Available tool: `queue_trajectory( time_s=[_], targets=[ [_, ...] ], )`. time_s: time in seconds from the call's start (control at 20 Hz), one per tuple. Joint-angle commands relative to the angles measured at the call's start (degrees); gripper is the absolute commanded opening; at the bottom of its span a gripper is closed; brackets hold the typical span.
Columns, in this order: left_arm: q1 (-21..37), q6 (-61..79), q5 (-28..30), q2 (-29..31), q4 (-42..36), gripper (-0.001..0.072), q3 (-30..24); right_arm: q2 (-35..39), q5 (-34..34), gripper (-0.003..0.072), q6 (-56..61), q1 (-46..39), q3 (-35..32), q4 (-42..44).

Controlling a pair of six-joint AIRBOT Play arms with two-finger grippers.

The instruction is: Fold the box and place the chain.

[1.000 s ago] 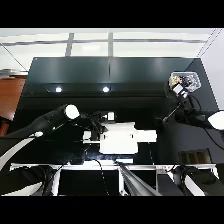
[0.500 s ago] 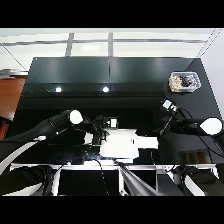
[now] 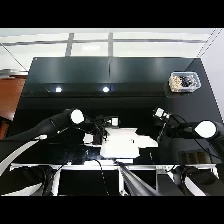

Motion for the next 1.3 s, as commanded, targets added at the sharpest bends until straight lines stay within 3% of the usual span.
queue_trajectory(
  time_s=[0.0, 0.85, 1.25],
  targets=[
    [0.11, -3.26, 0.11, -0.37, 1.51, 0.0031, 0.42, -0.04, -1.22, 0.0692, -0.26, 4.9, -0.07, -0.46],
    [2.45, 0.2, 6.14, -0.68, 7.04, 0.0031, 0.81, -0.07, -3.15, 0.0692, -2.6, 6.16, -0.07, 0.17],
    [4.9, 0.24, 1.57, -3.1, 3.96, 0.0031, 3.23, -3.28, -3.3, 0.0692, -7.41, 7.54, -0.07, 4.13]
  ],
)
